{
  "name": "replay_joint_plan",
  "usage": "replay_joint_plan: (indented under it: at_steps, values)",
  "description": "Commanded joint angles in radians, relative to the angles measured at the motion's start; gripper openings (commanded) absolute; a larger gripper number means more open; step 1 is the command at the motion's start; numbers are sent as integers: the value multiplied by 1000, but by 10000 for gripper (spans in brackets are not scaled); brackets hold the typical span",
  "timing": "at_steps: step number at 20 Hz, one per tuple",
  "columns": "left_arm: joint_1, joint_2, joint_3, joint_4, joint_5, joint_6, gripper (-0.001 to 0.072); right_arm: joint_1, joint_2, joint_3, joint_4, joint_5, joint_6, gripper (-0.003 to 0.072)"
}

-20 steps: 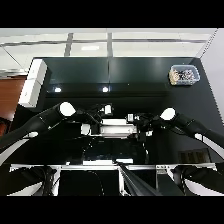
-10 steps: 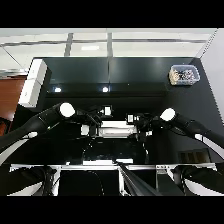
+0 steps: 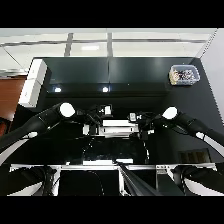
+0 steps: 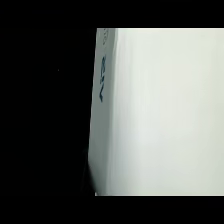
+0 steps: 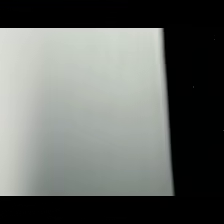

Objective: Fold the box and place the chain.

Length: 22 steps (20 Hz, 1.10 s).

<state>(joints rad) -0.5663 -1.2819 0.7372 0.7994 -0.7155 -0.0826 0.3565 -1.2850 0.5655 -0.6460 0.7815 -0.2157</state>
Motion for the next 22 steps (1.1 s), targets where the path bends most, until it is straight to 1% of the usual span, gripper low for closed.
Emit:
replay_joint_plan:
  at_steps: [1, 5, 6, 7, 8, 10, 11, 12, 13, 14, 15, 16, 17, 18, 19, 21, 22]
  values:
    - [0, 0, 0, 0, 5, 0, 179, 2, 0, -1, 3, -8, 3, 530]
    - [0, 2, 1, 1, 5, -1, 180, 2, 0, -1, 3, -7, 2, 529]
    - [2, 8, 2, 8, 11, -1, 234, 2, 0, -1, 3, -7, 2, 529]
    - [10, 21, 2, 8, 25, -17, 433, 2, 0, -1, 3, -7, 2, 529]
    - [22, 43, 1, 12, 42, -72, 540, 2, 0, -1, 3, -7, 2, 529]
    - [62, 102, 1, 37, 17, -132, 540, 2, 0, -1, 2, -7, 2, 529]
    - [85, 134, 1, 68, -15, -166, 540, 2, 0, -1, 2, -6, 2, 459]
    - [112, 165, 1, 115, -61, -232, 540, 2, 0, -1, -1, 3, -2, 288]
    - [140, 190, 1, 158, -122, -317, 540, 6, 0, -1, -2, 3, -2, 284]
    - [172, 207, 1, 171, -215, -441, 539, 7, 0, -1, -9, 3, -2, 284]
    - [201, 211, 1, 152, -310, -560, 539, 7, 0, -1, -10, 4, -2, 284]
    - [219, 209, -3, 119, -387, -666, 529, 7, 0, -1, -9, 4, -2, 283]
    - [222, 205, -14, 71, -433, -765, 404, 7, 0, -1, -9, 3, -2, 284]
    - [215, 200, -31, 3, -452, -822, 155, 7, 0, -1, -9, 3, -2, 284]
    - [200, 193, -51, -88, -451, -823, 23, 7, 0, -1, -9, 4, -1, 284]
    - [143, 164, -90, -303, -411, -821, 24, 7, 0, -1, -9, 4, -1, 284]
    - [110, 143, -93, -378, -377, -805, 23, 7, 0, -1, -9, 4, 0, 284]
